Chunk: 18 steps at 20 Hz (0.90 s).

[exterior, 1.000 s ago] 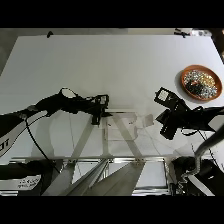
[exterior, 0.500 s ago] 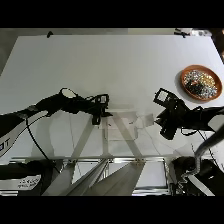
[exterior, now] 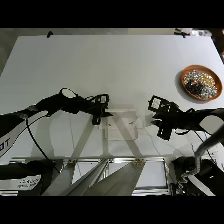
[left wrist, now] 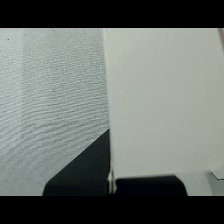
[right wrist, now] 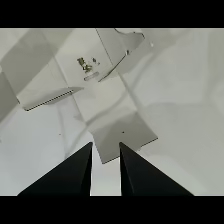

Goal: Fold the box and place the chain.

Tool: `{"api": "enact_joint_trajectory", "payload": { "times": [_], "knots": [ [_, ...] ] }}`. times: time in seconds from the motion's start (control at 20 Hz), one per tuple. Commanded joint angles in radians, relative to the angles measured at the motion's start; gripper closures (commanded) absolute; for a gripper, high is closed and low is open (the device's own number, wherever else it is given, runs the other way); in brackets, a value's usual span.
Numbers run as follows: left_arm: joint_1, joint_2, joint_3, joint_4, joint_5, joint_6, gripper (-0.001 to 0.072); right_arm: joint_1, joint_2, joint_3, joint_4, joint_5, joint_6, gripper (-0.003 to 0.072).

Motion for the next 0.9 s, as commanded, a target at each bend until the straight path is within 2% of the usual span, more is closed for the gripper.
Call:
{"api": "enact_joint_trajectory", "payload": {
  "times": [0.0, 0.1, 0.3, 0.35, 0.4, 0.5, 0.7, 0.85],
  "knots": [
    [0.000, 0.000, 0.001, 0.000, 0.000, 0.000, 0.0699, 0.081, 0.015, -0.006, -0.032, -0.058, 0.027, 0.0525],
    [0.000, 0.000, 0.001, 0.000, 0.000, 0.000, 0.0699, 0.142, 0.056, -0.037, -0.033, -0.103, 0.044, 0.0525],
    [0.000, 0.000, 0.001, 0.000, 0.000, 0.000, 0.0699, 0.302, 0.156, -0.209, -0.031, -0.174, 0.056, 0.0524],
    [0.000, 0.000, 0.001, 0.000, 0.000, 0.000, 0.0699, 0.332, 0.164, -0.247, -0.027, -0.181, 0.055, 0.0368],
    [0.000, 0.000, 0.001, 0.000, 0.000, 0.000, 0.0699, 0.359, 0.164, -0.280, -0.031, -0.207, 0.043, -0.0010],
    [0.000, 0.000, 0.001, 0.000, 0.000, 0.000, 0.0699, 0.433, 0.163, -0.333, -0.098, -0.251, 0.009, -0.0020],
    [0.000, 0.000, 0.001, 0.000, 0.000, 0.000, 0.0699, 0.512, 0.134, -0.375, -0.182, -0.436, 0.016, -0.0022],
    [0.000, 0.000, 0.001, 0.000, 0.000, 0.000, 0.0700, 0.512, 0.022, -0.375, -0.187, -0.562, 0.016, -0.0022]
  ]
}}
